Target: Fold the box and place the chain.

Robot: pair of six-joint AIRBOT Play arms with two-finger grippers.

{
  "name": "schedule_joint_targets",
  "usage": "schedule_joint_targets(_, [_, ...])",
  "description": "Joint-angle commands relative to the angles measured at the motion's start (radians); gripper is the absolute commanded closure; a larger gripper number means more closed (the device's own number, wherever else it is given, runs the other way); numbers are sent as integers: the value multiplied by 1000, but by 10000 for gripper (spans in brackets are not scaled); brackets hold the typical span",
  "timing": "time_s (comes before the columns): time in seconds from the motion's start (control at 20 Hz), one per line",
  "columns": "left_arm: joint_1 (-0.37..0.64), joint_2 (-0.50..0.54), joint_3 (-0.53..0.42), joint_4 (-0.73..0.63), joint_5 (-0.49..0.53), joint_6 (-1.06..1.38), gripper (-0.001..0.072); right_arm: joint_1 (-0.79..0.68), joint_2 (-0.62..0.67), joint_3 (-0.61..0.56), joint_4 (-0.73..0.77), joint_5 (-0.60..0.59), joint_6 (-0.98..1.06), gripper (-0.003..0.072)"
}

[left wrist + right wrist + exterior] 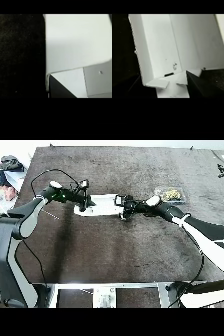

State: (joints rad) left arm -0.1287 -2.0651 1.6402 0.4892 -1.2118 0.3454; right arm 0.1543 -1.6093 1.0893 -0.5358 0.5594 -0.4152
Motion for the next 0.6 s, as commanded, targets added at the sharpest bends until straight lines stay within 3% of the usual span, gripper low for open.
schedule_joint_targets(0.0, [1, 1, 1, 0, 0, 0, 697, -23, 3, 31, 1, 13, 15, 96])
schedule_joint_targets(0.25, [1, 1, 1, 0, -1, 0, 697, -25, -17, 73, -34, 13, 47, 90])
schedule_joint_targets(0.55, [1, 1, 1, 0, -1, 0, 697, -61, -58, 132, -56, 115, 94, 90])
